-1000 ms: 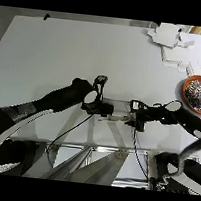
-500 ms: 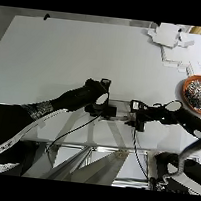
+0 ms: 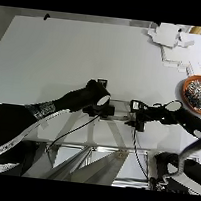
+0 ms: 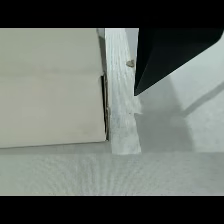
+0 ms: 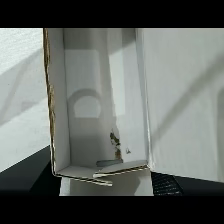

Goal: Fold the box and place the chain.

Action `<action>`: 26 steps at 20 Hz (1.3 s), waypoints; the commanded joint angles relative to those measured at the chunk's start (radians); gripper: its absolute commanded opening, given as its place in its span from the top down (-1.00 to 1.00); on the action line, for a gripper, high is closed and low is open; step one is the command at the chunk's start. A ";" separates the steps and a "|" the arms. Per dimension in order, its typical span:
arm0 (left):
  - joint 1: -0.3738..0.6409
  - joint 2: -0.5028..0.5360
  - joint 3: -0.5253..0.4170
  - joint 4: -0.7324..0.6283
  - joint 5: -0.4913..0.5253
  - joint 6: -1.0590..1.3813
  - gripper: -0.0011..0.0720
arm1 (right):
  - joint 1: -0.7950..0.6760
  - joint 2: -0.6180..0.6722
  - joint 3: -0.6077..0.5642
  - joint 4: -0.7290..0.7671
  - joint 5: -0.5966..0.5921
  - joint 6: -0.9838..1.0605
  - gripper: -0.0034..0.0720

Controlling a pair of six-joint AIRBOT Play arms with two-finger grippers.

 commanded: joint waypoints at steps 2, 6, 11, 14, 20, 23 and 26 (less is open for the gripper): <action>-0.004 -0.008 0.001 0.006 0.009 -0.023 0.43 | 0.000 0.001 0.000 0.000 0.000 0.000 -0.03; -0.020 -0.032 0.001 0.001 -0.003 -0.038 0.61 | 0.000 0.001 0.000 0.000 0.000 0.000 -0.03; -0.018 -0.033 0.001 0.011 0.014 -0.060 0.94 | 0.000 0.001 0.000 0.000 0.000 0.000 -0.03; -0.017 -0.033 0.001 0.011 0.023 -0.059 0.68 | 0.000 0.001 0.000 0.000 0.000 0.000 -0.03; -0.017 -0.033 0.001 0.014 0.024 -0.058 0.96 | 0.000 0.001 0.000 0.000 0.000 0.000 -0.03; -0.014 -0.033 0.001 0.013 0.024 -0.059 0.96 | 0.000 0.001 0.000 0.000 0.000 0.000 -0.03; -0.008 -0.029 0.001 0.001 0.023 -0.058 0.66 | 0.000 0.001 0.000 0.000 0.000 0.000 -0.03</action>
